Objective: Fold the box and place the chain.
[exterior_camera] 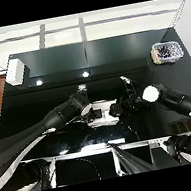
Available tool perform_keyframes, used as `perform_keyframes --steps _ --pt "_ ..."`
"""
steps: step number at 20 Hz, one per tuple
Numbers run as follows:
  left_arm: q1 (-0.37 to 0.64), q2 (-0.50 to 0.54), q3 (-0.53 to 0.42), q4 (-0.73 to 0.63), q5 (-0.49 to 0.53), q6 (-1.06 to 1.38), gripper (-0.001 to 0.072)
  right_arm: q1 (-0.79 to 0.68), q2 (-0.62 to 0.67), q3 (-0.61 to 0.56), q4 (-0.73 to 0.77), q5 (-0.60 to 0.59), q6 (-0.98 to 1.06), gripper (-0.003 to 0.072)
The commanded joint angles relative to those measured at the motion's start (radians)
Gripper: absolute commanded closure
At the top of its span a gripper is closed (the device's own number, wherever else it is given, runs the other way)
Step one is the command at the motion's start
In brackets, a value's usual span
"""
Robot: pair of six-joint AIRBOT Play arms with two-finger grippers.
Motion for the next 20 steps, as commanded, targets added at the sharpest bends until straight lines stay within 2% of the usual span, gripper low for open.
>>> perform_keyframes --steps 1,15,18,20 --pt "0.001 0.000 0.001 -0.002 0.004 0.000 0.0684 0.035 -0.023 0.032 -0.098 0.006 0.111 0.0198" --pt "0.001 0.000 0.001 -0.002 0.004 0.000 0.0684 0.060 -0.026 0.055 -0.222 0.082 0.211 0.0199" --pt "0.001 0.000 0.001 -0.002 0.004 0.000 0.0684 0.117 -0.055 0.130 -0.373 0.104 0.343 0.0198" --pt "0.001 0.000 0.001 -0.002 0.004 0.000 0.0684 0.146 -0.095 0.185 -0.463 0.181 0.432 0.0199"
